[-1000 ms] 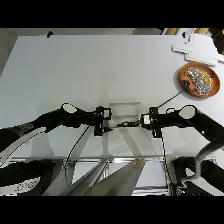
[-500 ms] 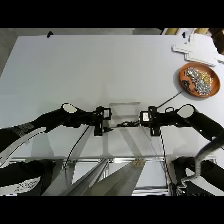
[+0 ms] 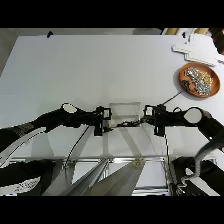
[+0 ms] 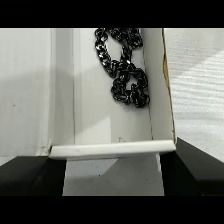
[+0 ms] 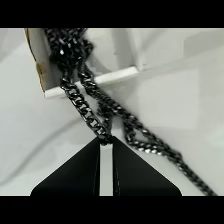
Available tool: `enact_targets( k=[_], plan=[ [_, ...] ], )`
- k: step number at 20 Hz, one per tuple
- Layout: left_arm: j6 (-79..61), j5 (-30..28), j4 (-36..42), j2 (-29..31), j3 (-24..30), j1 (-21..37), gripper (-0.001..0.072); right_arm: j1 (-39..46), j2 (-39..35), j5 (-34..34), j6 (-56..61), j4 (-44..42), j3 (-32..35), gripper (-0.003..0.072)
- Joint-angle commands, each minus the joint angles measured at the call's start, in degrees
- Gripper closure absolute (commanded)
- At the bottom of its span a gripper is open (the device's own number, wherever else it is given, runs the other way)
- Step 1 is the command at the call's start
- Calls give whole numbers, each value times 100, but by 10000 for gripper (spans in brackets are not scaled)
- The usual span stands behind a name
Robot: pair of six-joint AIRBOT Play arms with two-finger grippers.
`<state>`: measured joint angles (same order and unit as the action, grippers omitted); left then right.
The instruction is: Fold the box and place the chain.
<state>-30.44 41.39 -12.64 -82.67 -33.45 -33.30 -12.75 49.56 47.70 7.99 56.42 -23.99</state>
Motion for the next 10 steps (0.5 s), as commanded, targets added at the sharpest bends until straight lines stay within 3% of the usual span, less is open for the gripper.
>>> enact_targets(
  k=[1,6,10],
  plan=[
    [-2,-2,-2,2,0,0,696,0,-944,337,743,-291,2,671],
    [-2,-2,0,2,0,0,696,-4,-1399,544,708,-2752,2,671],
    [-2,-2,-2,2,0,0,696,-4,-1394,540,479,-3709,2,671]
  ],
)
